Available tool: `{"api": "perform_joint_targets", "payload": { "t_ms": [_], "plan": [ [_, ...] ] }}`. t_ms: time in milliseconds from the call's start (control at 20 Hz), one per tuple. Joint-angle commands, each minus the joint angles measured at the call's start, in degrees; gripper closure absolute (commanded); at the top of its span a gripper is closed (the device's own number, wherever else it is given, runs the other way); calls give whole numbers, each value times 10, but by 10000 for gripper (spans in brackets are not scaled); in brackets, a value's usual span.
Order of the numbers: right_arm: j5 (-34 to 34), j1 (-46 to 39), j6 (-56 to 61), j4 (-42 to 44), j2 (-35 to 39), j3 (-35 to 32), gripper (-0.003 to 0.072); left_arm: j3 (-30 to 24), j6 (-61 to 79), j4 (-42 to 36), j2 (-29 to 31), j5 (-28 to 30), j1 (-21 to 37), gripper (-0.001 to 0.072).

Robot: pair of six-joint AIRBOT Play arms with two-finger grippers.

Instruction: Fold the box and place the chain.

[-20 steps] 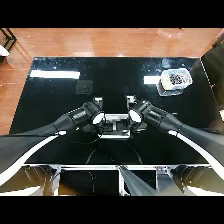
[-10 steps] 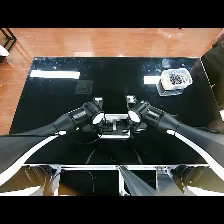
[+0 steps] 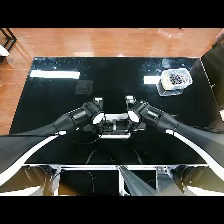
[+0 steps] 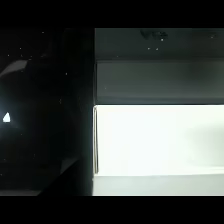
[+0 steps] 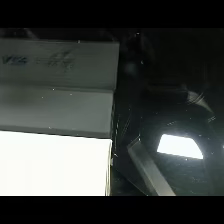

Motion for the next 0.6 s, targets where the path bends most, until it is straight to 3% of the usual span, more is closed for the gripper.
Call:
{"api": "perform_joint_targets", "payload": {
  "t_ms": [0, 300, 350, 400, 550],
  "plan": [
    [-6, 0, -5, 7, 0, 0, 662, 0, 2, 2, 0, 1, 0, 687],
    [-6, 0, -6, 6, 0, 0, 645, 0, 2, 2, 0, 1, 0, 687],
    [-5, 0, -6, 5, 0, 0, 475, 0, 2, 2, 0, 1, 0, 687],
    [-5, 0, -6, 5, 0, 0, 437, 0, 2, 2, 0, 1, 0, 687],
    [-5, 0, -6, 5, 0, 0, 469, 0, 2, 2, 0, 1, 0, 687]
  ]
}}
